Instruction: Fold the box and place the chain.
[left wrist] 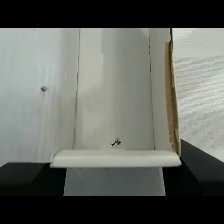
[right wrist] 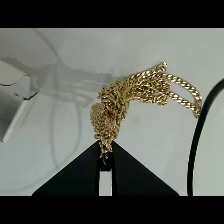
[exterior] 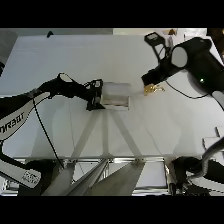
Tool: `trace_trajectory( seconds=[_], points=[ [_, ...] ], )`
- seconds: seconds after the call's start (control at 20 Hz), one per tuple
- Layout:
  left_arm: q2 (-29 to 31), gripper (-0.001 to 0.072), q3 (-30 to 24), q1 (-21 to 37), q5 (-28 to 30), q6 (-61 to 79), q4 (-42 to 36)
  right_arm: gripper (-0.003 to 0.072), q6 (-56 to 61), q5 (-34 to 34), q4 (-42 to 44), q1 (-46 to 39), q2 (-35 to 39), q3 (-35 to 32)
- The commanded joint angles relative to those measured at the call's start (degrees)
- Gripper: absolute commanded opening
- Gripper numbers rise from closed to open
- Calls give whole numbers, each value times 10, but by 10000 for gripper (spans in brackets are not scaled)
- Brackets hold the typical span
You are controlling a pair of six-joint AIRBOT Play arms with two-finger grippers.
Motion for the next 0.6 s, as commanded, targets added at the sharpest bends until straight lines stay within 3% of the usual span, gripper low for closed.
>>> trace_trajectory(
  seconds=[0.0,0.3,0.55],
  points=[
    [0,335,0,0,0,0,0,9,2,9,20,47,0,-10],
    [0,335,0,0,0,0,0,10,1,-12,49,127,0,-11],
    [0,335,0,0,0,0,0,10,2,-116,52,180,-11,-11]
  ],
)
